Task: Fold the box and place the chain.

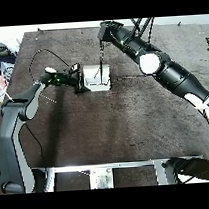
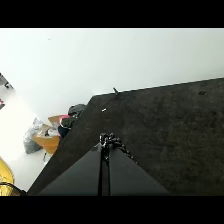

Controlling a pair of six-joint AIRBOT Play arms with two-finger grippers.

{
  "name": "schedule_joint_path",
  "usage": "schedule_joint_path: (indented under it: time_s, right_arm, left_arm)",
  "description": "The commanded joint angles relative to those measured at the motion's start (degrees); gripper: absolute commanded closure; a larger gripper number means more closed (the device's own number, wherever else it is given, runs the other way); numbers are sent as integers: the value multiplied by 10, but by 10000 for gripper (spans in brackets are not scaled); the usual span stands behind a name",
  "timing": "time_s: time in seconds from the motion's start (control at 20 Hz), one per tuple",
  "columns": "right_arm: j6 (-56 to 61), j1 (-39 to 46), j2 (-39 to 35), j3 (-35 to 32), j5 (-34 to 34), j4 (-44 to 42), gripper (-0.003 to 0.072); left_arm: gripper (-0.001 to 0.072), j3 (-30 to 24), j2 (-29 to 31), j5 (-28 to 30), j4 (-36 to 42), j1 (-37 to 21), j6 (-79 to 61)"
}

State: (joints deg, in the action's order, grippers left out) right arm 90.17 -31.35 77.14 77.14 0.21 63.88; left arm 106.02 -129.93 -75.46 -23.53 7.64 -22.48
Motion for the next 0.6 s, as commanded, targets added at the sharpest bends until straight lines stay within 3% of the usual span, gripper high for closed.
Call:
schedule_joint_path:
  time_s: [0.0, 0.25, 0.3, 0.35, 0.4, 0.55]
  right_arm:
    - [-3, 3, 8, 2, 27, 11, 676]
    - [-4, 43, 53, 2, 142, 15, 674]
    - [-4, 48, 62, 2, 155, 16, 493]
    - [-12, 52, 69, 2, 167, 25, 259]
    - [-21, 54, 72, 2, 179, 38, 372]
    - [-21, 79, 73, 1, 208, 94, 391]
  left_arm:
    - [263, 0, 0, 0, 0, -1, 0]
    - [263, 0, 0, 0, 0, -1, 0]
    - [263, 0, 0, 0, 0, -1, 0]
    - [263, 0, 0, 0, 0, -1, 0]
    - [262, 0, 0, 0, 0, -1, 0]
    - [263, 0, 0, 0, 0, -1, 0]
